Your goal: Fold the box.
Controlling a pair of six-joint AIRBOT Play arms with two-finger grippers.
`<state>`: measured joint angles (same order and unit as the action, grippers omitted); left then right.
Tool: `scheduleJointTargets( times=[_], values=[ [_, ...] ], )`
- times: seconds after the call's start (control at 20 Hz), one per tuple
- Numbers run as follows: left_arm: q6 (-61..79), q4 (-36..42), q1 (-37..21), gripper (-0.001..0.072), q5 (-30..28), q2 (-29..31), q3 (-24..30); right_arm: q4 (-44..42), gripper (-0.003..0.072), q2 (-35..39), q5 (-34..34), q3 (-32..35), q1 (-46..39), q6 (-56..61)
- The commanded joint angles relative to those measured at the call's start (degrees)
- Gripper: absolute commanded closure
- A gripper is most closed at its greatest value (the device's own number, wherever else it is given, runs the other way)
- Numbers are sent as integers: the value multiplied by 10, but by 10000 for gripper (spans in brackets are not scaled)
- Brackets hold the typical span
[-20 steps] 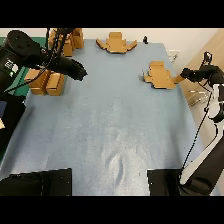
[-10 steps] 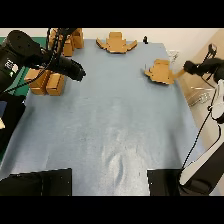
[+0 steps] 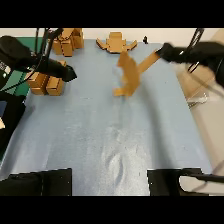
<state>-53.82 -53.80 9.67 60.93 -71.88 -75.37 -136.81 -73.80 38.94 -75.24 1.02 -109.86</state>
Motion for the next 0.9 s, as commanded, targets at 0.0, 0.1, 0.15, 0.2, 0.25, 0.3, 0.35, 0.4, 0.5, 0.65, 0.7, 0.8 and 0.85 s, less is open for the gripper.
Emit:
scheduleJointTargets(
  times=[0.0,0.1,0.15,0.2,0.25,0.3,0.35,0.4,0.5,0.65,0.7,0.8,0.85],
  values=[
    [72,85,-60,319,17,0,67,-32,688,169,-233,274,133,47],
    [120,121,-78,319,15,0,123,-31,688,219,-326,383,200,73],
    [144,137,-80,319,10,0,153,-30,688,229,-353,425,224,80],
    [165,150,-78,319,4,0,180,-23,687,230,-363,455,239,80],
    [182,164,-75,318,-1,-4,203,-20,687,230,-371,484,249,79],
    [204,184,-72,318,-5,-14,221,-17,687,228,-379,503,253,79],
    [227,212,-71,318,-6,-30,230,-11,687,223,-394,518,255,78],
    [251,246,-67,317,-6,-51,233,-9,687,221,-400,524,255,78],
    [295,336,-57,113,-12,-104,232,15,687,221,-400,524,261,76],
    [344,414,-43,115,1,-202,186,90,687,221,-400,521,270,73],
    [343,414,-39,115,12,-231,163,108,687,222,-401,521,272,73],
    [342,414,-33,115,52,-286,111,151,687,224,-400,522,279,73],
    [328,413,-32,116,60,-307,89,158,686,224,-401,521,280,72]
  ],
)
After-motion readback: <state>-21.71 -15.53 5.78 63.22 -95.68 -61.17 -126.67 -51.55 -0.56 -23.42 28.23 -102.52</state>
